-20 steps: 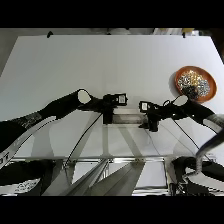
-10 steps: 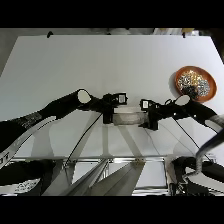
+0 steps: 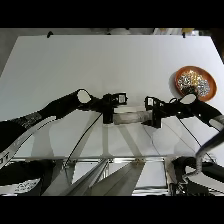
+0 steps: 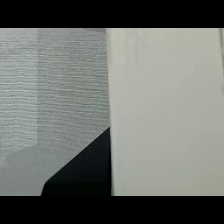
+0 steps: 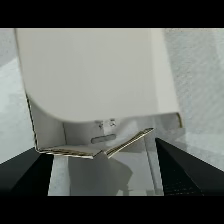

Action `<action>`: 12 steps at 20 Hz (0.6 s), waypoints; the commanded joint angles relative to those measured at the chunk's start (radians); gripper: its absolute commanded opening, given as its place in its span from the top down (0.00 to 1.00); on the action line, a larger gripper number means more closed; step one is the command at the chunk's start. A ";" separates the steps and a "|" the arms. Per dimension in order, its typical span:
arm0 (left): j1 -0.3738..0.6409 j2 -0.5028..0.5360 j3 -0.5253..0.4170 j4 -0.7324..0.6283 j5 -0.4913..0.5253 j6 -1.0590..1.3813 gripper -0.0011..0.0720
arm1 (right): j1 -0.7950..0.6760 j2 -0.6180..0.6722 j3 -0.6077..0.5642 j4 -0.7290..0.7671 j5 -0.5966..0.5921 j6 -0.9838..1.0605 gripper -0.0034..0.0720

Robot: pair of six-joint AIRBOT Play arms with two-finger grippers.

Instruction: Fold the box and place the chain.

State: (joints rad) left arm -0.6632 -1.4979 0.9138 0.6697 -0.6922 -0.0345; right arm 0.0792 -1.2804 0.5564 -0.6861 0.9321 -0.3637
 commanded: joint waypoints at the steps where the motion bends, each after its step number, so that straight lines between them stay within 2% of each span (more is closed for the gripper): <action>1: 0.001 0.000 0.000 0.000 0.000 0.001 0.97 | 0.008 -0.010 0.000 0.051 -0.006 -0.048 0.03; 6: 0.001 0.000 0.000 0.000 0.000 0.001 0.97 | 0.064 -0.026 0.000 0.048 -0.024 -0.059 0.04; 9: 0.001 0.000 0.000 0.000 0.000 0.001 0.97 | 0.064 -0.047 0.000 -0.004 -0.024 -0.026 0.11; 12: 0.001 0.000 0.000 0.000 0.000 0.001 0.97 | 0.064 -0.047 0.000 -0.028 -0.023 -0.003 0.11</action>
